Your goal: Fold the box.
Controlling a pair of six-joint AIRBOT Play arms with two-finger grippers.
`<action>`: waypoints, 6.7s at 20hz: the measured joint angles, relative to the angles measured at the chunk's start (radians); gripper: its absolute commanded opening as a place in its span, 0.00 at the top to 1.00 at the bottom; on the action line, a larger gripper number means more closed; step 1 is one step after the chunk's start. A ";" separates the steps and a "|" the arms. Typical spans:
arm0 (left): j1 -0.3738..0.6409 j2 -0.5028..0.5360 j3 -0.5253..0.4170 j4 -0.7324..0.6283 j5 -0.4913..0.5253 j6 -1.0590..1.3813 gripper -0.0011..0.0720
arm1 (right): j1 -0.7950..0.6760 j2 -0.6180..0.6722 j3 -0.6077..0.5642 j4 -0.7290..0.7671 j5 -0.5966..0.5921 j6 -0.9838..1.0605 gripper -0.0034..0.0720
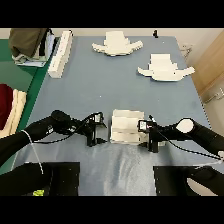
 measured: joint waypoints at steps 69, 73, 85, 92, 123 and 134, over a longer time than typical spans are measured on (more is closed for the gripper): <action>-0.245 -0.091 0.082 0.100 0.169 -0.224 0.40 | 0.000 0.001 0.000 0.011 -0.003 0.000 0.00; -0.245 -0.091 0.082 0.100 0.168 -0.223 0.40 | 0.000 0.028 0.000 0.012 -0.010 0.000 0.00; -0.245 -0.091 0.082 0.101 0.169 -0.222 0.40 | -0.006 0.170 0.000 -0.166 0.050 0.170 0.00; -0.245 -0.091 0.082 0.101 0.169 -0.222 0.40 | -0.006 0.317 0.000 -0.183 0.160 0.358 0.01; -0.245 -0.091 0.082 0.101 0.170 -0.223 0.40 | -0.006 0.608 0.000 0.352 0.030 1.424 0.43; -0.243 -0.043 0.082 0.146 0.180 -0.226 0.40 | -0.006 0.466 0.000 0.348 0.027 1.565 0.92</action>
